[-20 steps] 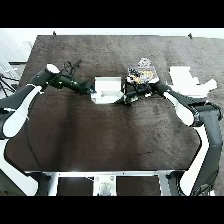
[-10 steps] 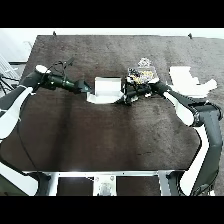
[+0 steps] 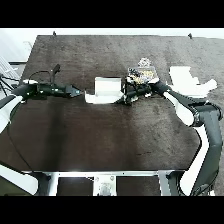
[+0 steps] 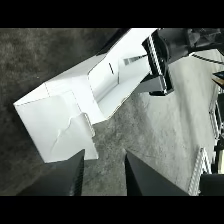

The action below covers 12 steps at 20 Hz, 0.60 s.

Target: Fold the box and place the chain.

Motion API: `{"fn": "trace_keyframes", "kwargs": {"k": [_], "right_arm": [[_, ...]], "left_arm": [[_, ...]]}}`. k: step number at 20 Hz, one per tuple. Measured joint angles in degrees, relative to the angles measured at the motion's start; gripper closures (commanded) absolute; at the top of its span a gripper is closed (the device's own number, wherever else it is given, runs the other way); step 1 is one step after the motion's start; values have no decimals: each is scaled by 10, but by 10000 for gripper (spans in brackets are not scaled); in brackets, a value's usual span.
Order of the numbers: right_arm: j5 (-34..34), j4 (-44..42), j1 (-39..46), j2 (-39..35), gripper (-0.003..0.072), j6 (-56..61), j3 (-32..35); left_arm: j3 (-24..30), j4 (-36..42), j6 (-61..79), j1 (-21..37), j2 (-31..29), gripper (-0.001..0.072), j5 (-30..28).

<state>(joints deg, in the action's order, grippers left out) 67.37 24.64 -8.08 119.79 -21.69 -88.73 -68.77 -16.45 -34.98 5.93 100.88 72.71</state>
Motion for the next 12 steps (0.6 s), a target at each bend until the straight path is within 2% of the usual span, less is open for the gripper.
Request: {"fn": "trace_keyframes", "kwargs": {"k": [6,7,8,10,12], "right_arm": [[0,0,0,0,180,0,0],[0,0,0,0,180,0,0],[0,0,0,0,180,0,0],[0,0,0,0,180,0,0],[0,0,0,0,180,0,0]], "left_arm": [[24,0,3,37,0,414,9],[27,-9,-9,37,0,483,2],[29,-15,-21,36,0,646,-7],[31,-24,-40,24,0,682,-31],[33,-28,-57,5,0,689,-64]]}}
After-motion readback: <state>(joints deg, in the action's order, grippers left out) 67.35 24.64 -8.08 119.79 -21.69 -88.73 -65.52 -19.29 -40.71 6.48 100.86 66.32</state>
